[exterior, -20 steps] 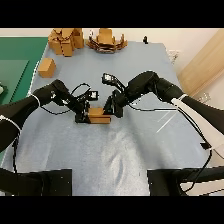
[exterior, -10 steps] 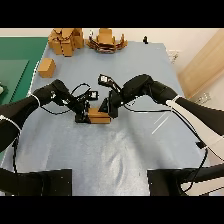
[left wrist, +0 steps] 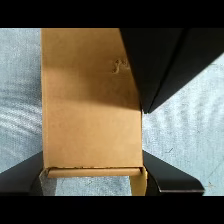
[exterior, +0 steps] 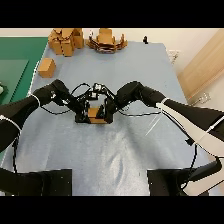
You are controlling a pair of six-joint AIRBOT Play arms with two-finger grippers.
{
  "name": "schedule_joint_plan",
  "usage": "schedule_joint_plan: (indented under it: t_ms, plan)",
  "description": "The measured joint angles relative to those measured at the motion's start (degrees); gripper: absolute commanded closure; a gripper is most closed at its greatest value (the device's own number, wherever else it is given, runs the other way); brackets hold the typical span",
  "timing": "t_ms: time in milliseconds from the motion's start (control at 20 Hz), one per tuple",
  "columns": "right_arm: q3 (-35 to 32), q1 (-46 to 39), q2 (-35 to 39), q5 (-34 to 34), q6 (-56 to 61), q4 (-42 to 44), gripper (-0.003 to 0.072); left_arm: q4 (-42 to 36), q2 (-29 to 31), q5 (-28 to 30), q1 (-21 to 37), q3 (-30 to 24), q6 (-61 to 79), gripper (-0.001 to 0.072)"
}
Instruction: Fold the box.
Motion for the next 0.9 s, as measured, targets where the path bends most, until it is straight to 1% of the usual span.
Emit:
schedule_joint_plan:
  t_ms: [450,650,900]
  plan:
    - [0.0,0.0,-0.9,0.1,1.7,-0.8,0.0681,0.0,0.0,0.0,0.0,0.0,0.0,0.0694]
    - [0.0,0.0,1.2,0.3,2.0,-2.3,0.0681,-0.1,0.0,0.0,0.0,0.0,-0.8,0.0694]
    - [0.0,-0.1,3.7,1.0,2.2,-1.8,0.0681,0.0,0.0,-0.1,0.0,0.0,-0.8,0.0694]
